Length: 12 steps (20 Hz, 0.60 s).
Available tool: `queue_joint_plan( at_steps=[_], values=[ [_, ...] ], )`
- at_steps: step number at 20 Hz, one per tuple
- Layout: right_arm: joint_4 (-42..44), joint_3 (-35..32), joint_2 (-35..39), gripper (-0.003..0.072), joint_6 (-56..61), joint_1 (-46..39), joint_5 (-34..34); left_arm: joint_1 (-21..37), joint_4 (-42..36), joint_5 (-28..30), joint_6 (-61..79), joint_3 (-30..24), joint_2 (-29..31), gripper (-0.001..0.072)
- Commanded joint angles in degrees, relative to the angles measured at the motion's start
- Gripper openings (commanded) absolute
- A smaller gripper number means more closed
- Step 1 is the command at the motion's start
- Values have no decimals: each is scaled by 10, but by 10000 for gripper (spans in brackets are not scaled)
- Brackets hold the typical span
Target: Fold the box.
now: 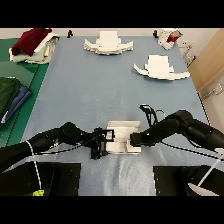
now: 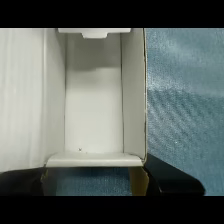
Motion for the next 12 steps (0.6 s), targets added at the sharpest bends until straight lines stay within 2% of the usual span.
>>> queue_joint_plan(
  at_steps=[1, 5, 8, 11, 12],
  values=[
    [-123, 63, -63, 465, 157, 85, -38, 0, 0, 0, 0, 0, 0, 508],
    [-214, 105, -120, 465, 253, 140, -92, 0, 0, 0, 0, 0, 0, 509],
    [-219, 112, -134, 464, 274, 150, -93, 0, 0, 0, 0, 0, 0, 508],
    [-221, 112, -138, 393, 278, 150, -91, 0, 0, 0, 0, 0, 0, 509],
    [-222, 111, -138, 247, 278, 150, -90, 0, 0, 0, 0, 0, 0, 509]
  ],
)
